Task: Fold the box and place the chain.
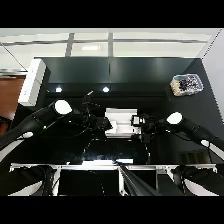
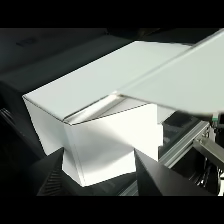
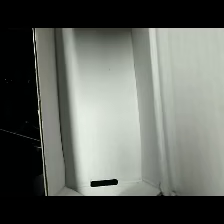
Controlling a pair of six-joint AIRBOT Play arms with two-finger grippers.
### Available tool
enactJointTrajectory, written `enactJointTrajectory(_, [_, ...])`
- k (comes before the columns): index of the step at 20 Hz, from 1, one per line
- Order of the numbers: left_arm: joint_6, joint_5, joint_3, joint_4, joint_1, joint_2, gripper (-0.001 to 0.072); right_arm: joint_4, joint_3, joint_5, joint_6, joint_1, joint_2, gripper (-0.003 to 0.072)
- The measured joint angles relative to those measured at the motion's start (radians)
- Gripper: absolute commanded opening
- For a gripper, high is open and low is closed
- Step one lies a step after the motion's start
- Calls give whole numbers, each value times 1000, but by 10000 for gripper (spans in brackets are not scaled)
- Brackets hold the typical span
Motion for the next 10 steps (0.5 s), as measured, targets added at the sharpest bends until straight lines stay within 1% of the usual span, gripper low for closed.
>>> enactJointTrajectory(2, [-25, 12, 1, 16, -10, 0, 502, 0, 0, -1, 0, 0, 0, 425])
enactJointTrajectory(10, [-140, 31, 32, 152, -43, -3, 503, 0, 0, -3, -1, 0, 0, 425])
